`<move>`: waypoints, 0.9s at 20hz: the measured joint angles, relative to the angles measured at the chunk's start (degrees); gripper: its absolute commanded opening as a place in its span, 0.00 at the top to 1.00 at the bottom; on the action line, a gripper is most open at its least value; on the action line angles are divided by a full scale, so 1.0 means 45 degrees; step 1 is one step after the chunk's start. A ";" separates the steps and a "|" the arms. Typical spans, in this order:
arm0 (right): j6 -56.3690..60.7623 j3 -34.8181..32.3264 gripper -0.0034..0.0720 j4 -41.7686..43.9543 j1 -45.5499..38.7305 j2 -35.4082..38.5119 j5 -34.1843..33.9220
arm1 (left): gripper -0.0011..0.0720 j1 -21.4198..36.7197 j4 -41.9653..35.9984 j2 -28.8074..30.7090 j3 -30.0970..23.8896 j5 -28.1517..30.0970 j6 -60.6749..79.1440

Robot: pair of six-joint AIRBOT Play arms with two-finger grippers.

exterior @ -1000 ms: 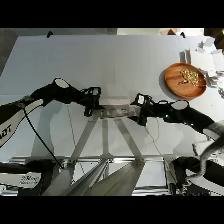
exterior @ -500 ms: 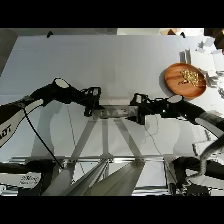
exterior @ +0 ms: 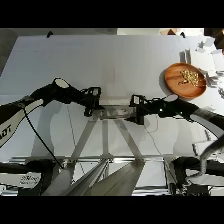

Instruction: Fold the box and place the chain.

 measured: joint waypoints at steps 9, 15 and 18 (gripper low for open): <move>-0.0049 0.0301 0.04 0.0000 0.0185 -0.0335 -0.0005 | 0.97 0.0005 0.0010 0.0000 0.0000 0.0000 0.0000; -0.0049 0.0306 0.04 0.0005 0.0185 -0.0350 0.0005 | 0.97 0.0005 0.0005 0.0000 0.0000 0.0005 0.0000; -0.0049 0.0306 0.21 0.0005 0.0185 -0.0350 0.0019 | 0.97 0.0005 0.0000 0.0000 0.0000 0.0005 0.0000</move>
